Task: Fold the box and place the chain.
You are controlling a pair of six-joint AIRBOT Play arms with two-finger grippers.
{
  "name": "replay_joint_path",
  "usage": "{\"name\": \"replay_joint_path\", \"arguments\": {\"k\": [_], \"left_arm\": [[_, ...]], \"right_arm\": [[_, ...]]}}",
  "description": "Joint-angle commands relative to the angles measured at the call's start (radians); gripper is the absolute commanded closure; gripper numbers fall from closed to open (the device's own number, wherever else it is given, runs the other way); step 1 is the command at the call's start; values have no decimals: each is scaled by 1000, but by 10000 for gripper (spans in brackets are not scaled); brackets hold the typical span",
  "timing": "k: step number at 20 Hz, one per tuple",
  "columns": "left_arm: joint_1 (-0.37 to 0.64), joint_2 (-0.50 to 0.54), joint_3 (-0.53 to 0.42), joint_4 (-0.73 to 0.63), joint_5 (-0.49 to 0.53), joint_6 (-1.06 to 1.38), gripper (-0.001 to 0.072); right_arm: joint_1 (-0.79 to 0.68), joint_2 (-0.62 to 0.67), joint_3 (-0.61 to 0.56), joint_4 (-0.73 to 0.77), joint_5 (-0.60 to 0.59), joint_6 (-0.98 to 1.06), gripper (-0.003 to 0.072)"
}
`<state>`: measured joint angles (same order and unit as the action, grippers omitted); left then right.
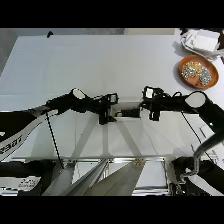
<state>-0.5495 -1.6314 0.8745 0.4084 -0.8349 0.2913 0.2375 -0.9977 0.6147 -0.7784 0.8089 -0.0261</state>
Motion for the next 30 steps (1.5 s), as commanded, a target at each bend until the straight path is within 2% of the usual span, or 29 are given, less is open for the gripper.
{"name": "replay_joint_path", "arguments": {"k": [1, 7, 11, 17, 23, 30], "left_arm": [[-1, 0, 0, -1, 1, -3, 380], [-1, 0, 0, -1, 1, -3, 380], [-1, 0, 0, -1, 1, -3, 380], [-1, 0, 0, 0, 1, -3, 380], [-1, 0, 0, -1, 1, -3, 380], [-1, 0, 0, -1, 1, -3, 380]], "right_arm": [[0, 76, -1, 62, 38, -10, 676], [0, 132, -1, 47, 86, 3, 676], [0, 132, -1, -60, 140, 150, 676], [0, 142, 0, -117, 156, 293, 676], [0, 158, 0, 117, 90, 276, 676], [27, 161, 0, 288, 85, 201, 676]]}}
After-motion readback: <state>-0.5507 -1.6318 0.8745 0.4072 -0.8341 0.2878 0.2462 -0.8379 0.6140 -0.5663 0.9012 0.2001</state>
